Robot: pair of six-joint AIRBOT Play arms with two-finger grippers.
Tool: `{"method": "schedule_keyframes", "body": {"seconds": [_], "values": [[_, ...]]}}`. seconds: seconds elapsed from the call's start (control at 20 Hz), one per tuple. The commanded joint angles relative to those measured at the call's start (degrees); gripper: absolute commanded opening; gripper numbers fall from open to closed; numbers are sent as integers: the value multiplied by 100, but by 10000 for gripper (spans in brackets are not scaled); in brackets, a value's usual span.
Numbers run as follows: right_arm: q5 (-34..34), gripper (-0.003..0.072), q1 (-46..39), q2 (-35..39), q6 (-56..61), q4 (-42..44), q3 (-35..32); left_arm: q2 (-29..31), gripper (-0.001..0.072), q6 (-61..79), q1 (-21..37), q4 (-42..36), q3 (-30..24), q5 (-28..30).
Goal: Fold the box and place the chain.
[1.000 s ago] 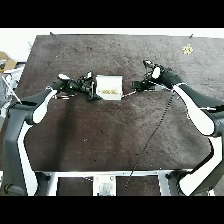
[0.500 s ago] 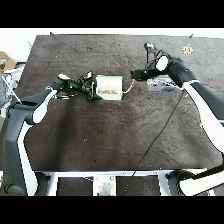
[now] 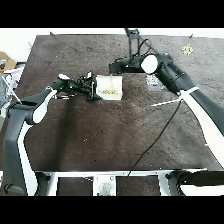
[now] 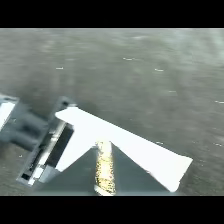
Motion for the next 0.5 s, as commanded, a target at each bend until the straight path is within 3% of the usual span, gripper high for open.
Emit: {"method": "schedule_keyframes", "body": {"seconds": [0.0,0.1,0.2,0.35,0.4,0.45], "values": [[160,396,177,-264,2,-345,0,2,462,2,0,2,4,0],[280,395,57,-170,4,-579,-2,2,462,2,0,2,4,0],[225,199,-155,35,4,-809,-2,2,462,2,0,2,4,0],[-245,197,-636,208,-63,-807,-2,2,462,0,0,2,4,2],[-522,94,-793,177,-234,-737,-2,2,462,2,0,2,4,0],[-815,80,-914,92,-527,-437,0,2,461,2,0,2,4,-2]]}}
